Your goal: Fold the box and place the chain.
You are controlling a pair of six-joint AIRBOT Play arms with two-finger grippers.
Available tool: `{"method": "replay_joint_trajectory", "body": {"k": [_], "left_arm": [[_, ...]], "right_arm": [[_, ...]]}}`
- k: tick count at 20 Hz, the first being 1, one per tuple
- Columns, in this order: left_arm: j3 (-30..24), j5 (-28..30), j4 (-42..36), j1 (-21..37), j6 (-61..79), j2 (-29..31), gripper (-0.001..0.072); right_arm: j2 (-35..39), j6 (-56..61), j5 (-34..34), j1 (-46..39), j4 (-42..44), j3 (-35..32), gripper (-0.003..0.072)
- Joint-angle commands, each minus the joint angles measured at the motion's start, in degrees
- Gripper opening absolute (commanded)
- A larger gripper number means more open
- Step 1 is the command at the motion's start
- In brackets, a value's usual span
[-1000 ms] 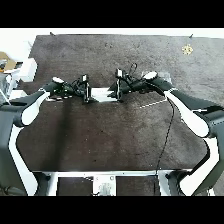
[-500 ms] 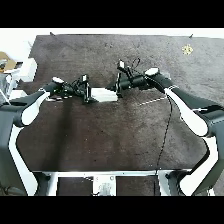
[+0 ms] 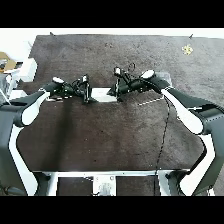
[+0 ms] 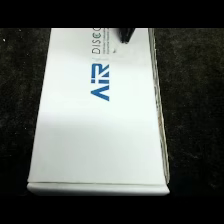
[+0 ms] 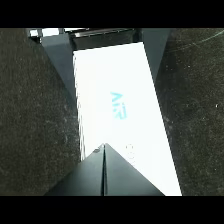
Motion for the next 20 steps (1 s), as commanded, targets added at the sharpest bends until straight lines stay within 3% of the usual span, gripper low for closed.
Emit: {"method": "replay_joint_trajectory", "body": {"k": [1, 4, 7, 10, 12, 16, 20], "left_arm": [[0.0, 0.0, 0.0, 0.0, -0.1, 0.0, 0.0344], [0.0, 0.0, 0.0, 0.0, -0.1, 0.0, 0.0344], [0.0, 0.0, 0.0, 0.0, -0.1, 0.0, 0.0344], [0.0, 0.0, 0.0, 0.0, -0.1, 0.0, 0.0344], [0.0, 0.0, 0.0, 0.0, -0.1, 0.0, 0.0344], [0.0, 0.0, 0.0, 0.0, -0.1, 0.0, 0.0344], [0.0, 0.0, 0.0, 0.0, -0.1, 0.0, 0.0344]], "right_arm": [[1.6, 0.5, -0.1, -1.0, 3.0, 1.0, -0.0001], [8.0, 0.6, -0.1, -2.3, 9.9, 0.9, -0.0001], [17.4, 6.7, -1.5, -2.8, 10.0, 0.3, -0.0002], [28.6, 11.9, -9.7, -2.8, 7.5, -5.7, -0.0001], [37.4, 16.5, -19.8, -2.9, 3.6, -13.5, -0.0002], [57.1, 25.9, -39.9, -6.2, -1.2, -35.9, -0.0001], [77.3, 29.1, -50.2, -11.7, -1.2, -60.4, -0.0001]]}}
